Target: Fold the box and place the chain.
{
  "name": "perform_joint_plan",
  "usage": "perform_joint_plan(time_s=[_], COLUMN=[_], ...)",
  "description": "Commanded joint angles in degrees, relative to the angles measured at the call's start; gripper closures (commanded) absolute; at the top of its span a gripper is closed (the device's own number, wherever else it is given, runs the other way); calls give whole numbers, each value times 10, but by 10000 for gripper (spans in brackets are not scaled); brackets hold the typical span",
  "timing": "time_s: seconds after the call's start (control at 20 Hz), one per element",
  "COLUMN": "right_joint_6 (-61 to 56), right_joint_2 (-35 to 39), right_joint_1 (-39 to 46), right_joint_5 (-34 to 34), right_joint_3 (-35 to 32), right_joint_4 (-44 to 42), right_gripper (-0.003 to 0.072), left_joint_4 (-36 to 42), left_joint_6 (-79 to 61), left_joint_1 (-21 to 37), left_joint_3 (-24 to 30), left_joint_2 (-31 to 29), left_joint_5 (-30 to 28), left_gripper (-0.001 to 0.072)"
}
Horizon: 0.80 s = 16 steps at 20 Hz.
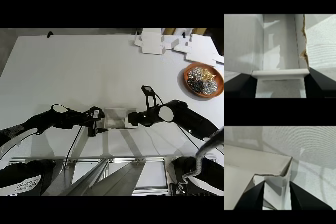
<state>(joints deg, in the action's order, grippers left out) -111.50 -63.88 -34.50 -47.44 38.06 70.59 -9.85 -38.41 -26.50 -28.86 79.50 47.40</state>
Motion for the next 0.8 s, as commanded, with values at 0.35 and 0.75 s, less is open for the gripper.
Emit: perform_joint_plan(time_s=[0.35,0.75], right_joint_6=[-26,-26], right_joint_2=[-1,-1], right_joint_1=[-23,-27], right_joint_5=[-2,-2], right_joint_3=[15,15], right_joint_4=[31,31], right_gripper=[351,350], left_joint_4=[0,0], left_joint_6=[0,0], left_joint_1=[0,0], left_joint_3=[0,0], left_joint_2=[0,0], left_joint_5=[0,0], left_gripper=[558,558])
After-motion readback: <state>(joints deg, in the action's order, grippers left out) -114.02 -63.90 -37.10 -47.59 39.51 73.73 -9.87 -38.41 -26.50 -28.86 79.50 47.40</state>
